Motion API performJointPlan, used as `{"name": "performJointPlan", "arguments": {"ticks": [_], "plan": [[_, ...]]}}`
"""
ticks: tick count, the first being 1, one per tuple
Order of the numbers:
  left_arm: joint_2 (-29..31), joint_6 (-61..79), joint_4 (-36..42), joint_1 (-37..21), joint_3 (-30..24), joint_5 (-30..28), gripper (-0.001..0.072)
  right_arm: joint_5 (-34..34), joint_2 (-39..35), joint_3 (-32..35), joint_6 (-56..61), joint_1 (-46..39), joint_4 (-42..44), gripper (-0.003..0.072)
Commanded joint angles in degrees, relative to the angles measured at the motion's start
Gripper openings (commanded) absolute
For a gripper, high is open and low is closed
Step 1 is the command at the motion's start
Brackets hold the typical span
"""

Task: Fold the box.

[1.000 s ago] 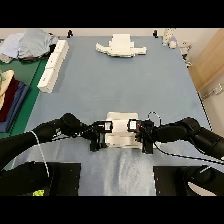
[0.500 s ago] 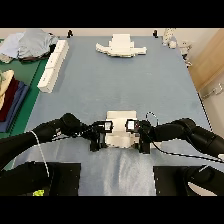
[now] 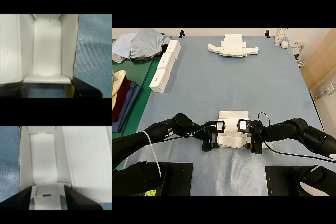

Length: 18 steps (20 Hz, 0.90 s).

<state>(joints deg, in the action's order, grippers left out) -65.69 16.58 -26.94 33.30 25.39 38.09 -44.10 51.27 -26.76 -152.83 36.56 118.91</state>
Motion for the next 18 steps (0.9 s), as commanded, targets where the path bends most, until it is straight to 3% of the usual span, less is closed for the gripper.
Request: {"name": "performJointPlan", "arguments": {"ticks": [1, 3, 5, 6, 10, 12, 14, 18], "plan": [[0.00, 0.02, -0.02, -0.07, 0.04, 0.00, 0.0525, -4.52, -0.63, -1.66, 10.34, -0.07, -4.79, 0.0617], [0.00, 0.02, -0.02, -0.07, 0.04, 0.00, 0.0525, -10.34, -1.73, -4.22, 24.41, -0.07, -13.09, 0.0230], [0.00, 0.02, -0.02, -0.07, 0.04, 0.00, 0.0524, -15.12, -3.32, -6.45, 36.44, -0.07, -21.27, 0.0063], [0.00, 0.02, -0.02, -0.07, 0.04, 0.00, 0.0525, -17.31, -4.52, -7.41, 41.35, -0.09, -24.30, 0.0027], [0.00, 0.02, -0.02, -0.07, 0.04, 0.00, 0.0525, -24.68, -8.52, -8.44, 68.59, -2.40, -42.95, 0.0004], [0.00, 0.02, -0.02, -0.07, 0.04, 0.00, 0.0524, -29.77, -8.44, -8.11, 77.99, -8.68, -46.56, 0.0004], [0.00, 0.02, -0.02, -0.07, 0.04, 0.00, 0.0525, -30.29, -8.37, -7.13, 79.38, -18.62, -40.63, 0.0004], [0.00, 0.02, -0.02, -0.07, 0.04, 0.00, 0.0524, -30.18, -4.85, -2.95, 67.14, -41.11, -15.96, 0.0004]]}}
